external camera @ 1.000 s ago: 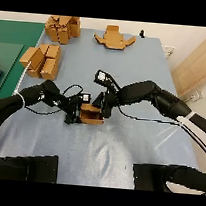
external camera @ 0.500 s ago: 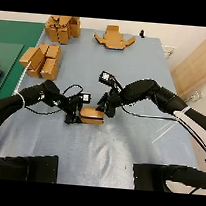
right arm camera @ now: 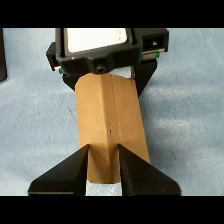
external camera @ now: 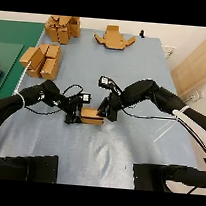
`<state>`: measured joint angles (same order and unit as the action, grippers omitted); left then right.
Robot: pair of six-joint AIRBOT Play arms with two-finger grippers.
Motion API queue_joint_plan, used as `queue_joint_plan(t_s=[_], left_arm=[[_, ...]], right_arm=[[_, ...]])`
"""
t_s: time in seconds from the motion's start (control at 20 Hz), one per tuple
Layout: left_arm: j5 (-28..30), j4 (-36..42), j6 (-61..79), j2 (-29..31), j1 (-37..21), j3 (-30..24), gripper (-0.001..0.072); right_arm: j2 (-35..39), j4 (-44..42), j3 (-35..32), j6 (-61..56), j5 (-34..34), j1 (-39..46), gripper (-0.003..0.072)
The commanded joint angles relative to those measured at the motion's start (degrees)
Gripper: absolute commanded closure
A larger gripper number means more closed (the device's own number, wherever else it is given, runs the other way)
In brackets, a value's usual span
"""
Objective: Fold the box.
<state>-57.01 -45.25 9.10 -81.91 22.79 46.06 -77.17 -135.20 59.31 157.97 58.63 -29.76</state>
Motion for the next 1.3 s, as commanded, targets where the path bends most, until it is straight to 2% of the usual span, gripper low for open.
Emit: queue_joint_plan(t_s=[0.0,0.15,0.2,0.25,0.75,0.8,0.9,0.95,1.15,1.25], left_arm=[[0.0,0.0,0.0,0.0,0.0,0.0,0.0482],[0.0,0.0,0.0,0.0,0.0,0.0,0.0482],[0.0,0.0,0.0,0.0,0.0,0.0,0.0482],[0.0,0.0,0.0,0.0,0.0,0.0,0.0481],[0.0,0.0,0.0,0.0,0.0,0.0,0.0481],[0.0,0.0,0.0,0.0,0.0,0.0,0.0481],[0.0,0.0,0.0,0.0,0.0,0.0,0.0481],[0.0,0.0,0.0,0.0,0.0,0.0,0.0482],[0.0,0.0,0.0,0.0,0.0,0.0,0.0481],[0.0,0.0,0.0,0.0,0.0,0.0,0.0481]], right_arm=[[-1.6,0.4,0.0,0.0,-0.2,0.0,0.0466],[-1.8,0.5,0.0,0.0,-0.5,0.0,0.0525],[-1.8,0.7,0.0,0.0,-0.4,0.0,0.0613],[-1.8,0.8,0.0,0.0,-0.2,0.0,0.0668],[-2.0,3.4,-0.7,0.0,0.0,-2.1,0.0662],[-2.1,3.0,-0.7,-0.1,0.3,-2.3,0.0647],[-2.2,0.9,-0.7,-1.3,0.9,-2.4,0.0473],[-2.2,0.1,-0.7,-1.6,1.1,-2.5,0.0454],[-2.2,0.1,-0.7,-1.6,3.4,-2.5,0.0471],[-2.6,0.2,-0.7,-1.5,3.4,-2.5,0.062]])
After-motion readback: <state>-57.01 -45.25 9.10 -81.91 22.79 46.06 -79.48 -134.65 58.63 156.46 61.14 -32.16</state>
